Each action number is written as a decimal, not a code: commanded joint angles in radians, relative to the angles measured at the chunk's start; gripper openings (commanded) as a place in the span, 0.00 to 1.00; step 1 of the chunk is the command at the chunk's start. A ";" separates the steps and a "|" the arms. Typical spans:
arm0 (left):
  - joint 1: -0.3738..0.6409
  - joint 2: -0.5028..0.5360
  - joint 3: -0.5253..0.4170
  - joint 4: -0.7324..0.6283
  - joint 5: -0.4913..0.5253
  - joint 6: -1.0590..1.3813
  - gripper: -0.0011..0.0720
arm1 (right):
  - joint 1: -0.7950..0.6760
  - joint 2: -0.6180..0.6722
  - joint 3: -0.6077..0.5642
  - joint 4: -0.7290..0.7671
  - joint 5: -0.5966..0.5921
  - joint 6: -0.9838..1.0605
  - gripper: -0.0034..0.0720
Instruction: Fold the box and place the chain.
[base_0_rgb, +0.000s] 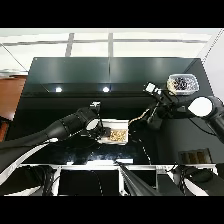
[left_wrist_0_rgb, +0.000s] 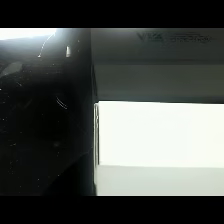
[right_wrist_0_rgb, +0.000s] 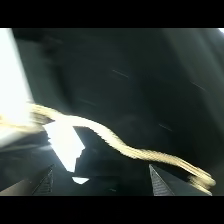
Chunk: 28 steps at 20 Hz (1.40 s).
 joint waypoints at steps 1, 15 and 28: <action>0.000 0.000 0.000 0.000 0.000 0.001 0.06 | -0.040 -0.071 -0.061 -0.122 -0.253 -0.031 0.91; 0.000 0.000 0.000 0.000 0.001 0.001 0.06 | -0.181 -0.302 -0.041 -0.181 -0.417 0.415 0.75; 0.000 0.000 0.000 0.000 0.001 0.001 0.06 | -0.200 -0.310 -0.042 -0.048 -0.312 0.177 0.75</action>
